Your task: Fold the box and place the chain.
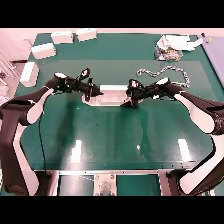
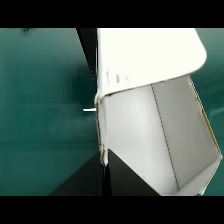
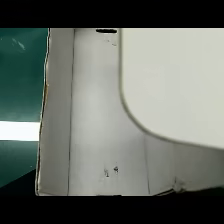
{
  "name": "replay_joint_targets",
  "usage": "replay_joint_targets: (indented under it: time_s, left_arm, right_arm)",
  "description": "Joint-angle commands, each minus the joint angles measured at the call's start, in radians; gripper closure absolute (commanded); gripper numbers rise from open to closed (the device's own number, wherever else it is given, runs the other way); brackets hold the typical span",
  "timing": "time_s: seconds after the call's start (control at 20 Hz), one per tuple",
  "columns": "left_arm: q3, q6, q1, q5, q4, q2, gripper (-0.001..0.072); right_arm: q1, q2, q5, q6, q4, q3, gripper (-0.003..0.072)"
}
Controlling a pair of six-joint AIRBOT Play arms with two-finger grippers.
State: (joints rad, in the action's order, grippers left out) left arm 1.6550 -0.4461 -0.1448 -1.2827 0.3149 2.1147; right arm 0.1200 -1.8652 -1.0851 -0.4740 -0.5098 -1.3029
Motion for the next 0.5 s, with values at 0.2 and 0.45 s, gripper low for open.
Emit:
replay_joint_targets:
  time_s: [0.2,0.45]
  left_arm:
    - [0.0,0.0,0.0,0.0,0.0,0.0,0.0689]
    - [0.0,0.0,0.0,0.0,0.0,0.001,0.0689]
  right_arm:
    - [0.003,-0.003,-0.011,-0.002,0.0,-0.003,0.0037]
    - [0.007,-0.006,-0.014,-0.002,0.0,-0.003,0.0097]
